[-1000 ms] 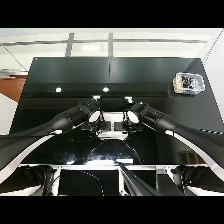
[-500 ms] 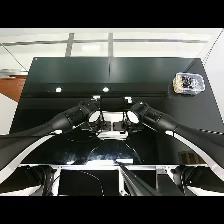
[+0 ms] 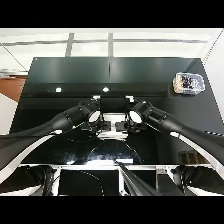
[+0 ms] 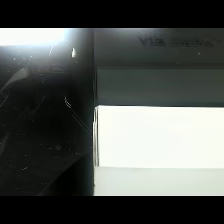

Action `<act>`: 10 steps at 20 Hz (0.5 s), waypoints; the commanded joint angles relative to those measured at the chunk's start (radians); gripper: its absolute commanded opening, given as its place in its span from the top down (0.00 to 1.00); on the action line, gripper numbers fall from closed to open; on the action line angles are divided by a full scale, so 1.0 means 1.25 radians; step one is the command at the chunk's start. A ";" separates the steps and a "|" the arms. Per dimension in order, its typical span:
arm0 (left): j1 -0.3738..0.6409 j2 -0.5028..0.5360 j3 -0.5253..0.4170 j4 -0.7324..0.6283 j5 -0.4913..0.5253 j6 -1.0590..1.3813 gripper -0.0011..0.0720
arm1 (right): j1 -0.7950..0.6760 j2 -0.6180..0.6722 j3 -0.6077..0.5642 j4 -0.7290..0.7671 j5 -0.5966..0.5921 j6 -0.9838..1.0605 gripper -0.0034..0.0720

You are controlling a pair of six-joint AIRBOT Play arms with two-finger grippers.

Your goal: Fold the box and place the chain.

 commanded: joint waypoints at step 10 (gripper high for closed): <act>0.001 0.000 0.000 0.000 0.001 -0.001 0.95 | -0.128 0.345 0.000 -0.148 0.176 -0.146 0.53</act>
